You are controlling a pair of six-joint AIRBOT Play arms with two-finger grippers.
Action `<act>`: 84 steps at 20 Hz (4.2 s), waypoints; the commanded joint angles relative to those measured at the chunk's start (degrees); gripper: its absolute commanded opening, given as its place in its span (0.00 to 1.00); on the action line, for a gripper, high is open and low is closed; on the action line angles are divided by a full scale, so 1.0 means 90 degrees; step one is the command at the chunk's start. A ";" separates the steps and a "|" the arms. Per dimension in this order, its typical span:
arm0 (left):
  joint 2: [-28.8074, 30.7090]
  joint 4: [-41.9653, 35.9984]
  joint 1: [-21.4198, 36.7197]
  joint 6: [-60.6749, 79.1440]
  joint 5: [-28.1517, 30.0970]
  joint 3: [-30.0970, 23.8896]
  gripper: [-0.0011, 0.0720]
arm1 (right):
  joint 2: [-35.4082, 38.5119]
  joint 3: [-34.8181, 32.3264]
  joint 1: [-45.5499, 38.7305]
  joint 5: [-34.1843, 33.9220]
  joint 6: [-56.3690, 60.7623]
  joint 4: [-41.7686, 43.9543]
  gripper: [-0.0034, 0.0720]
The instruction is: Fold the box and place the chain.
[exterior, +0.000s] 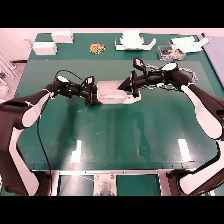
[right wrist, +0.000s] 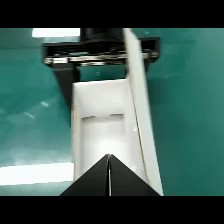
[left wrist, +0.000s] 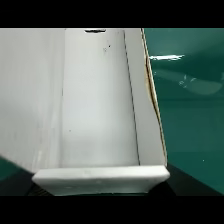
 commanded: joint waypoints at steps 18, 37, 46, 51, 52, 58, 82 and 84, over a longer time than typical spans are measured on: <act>-0.0002 0.0002 0.0002 0.0002 0.0002 0.0005 0.59 | -0.0874 0.0843 0.0107 -0.0690 0.0539 -0.1246 0.05; -0.0002 0.0002 0.0002 0.0002 0.0000 0.0005 0.59 | 0.0646 -0.1537 -0.0418 -0.0937 -0.0967 -0.1081 0.78; -0.0002 0.0002 0.0002 0.0002 0.0000 0.0005 0.59 | 0.0306 -0.1525 -0.0381 -0.1367 -0.1520 -0.0313 0.72; -0.0002 0.0002 0.0002 0.0002 0.0002 0.0005 0.59 | 0.0248 -0.1528 -0.0114 -0.1336 -0.1622 -0.0107 0.43; -0.0002 0.0002 0.0002 0.0002 0.0000 0.0005 0.59 | 0.0248 -0.1528 -0.0034 -0.1341 -0.1622 -0.0107 0.40; -0.0002 0.0002 0.0002 0.0002 0.0000 0.0005 0.59 | 0.0236 -0.1525 0.0109 -0.1438 -0.1649 0.0112 0.42; -0.0002 0.0002 0.0002 0.0002 0.0000 0.0005 0.59 | 0.1627 -0.1158 -0.0682 0.0007 0.1226 -0.1122 0.05; -0.0002 0.0002 0.0002 0.0002 0.0000 0.0005 0.59 | 0.1887 -0.1166 -0.1163 0.0032 0.2297 -0.1144 0.05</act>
